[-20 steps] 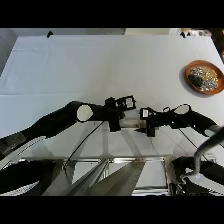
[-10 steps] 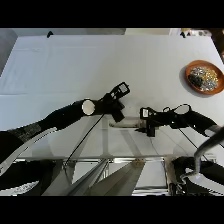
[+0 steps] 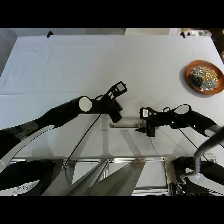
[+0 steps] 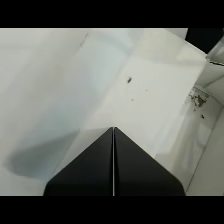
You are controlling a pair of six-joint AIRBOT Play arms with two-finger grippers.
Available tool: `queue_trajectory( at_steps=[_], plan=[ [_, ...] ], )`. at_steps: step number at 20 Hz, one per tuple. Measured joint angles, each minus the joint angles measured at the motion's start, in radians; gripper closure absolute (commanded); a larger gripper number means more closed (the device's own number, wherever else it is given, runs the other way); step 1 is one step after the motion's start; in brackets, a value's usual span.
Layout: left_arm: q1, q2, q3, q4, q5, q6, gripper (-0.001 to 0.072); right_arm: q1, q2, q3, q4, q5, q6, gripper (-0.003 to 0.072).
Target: Fold the box and place the chain.
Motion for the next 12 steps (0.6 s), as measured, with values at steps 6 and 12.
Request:
queue_trajectory(
  at_steps=[6,12],
  plan=[
    [0.109,0.159,-0.008,0.24,-0.293,-0.031,0.0706,0.0,0.0,0.0,0.0,0.0,0.0,0.0369],
    [0.167,0.143,-0.114,0.274,-0.426,0.28,0.0705,0.0,0.0,0.0,0.0,0.001,0.0,0.0369]
  ],
)
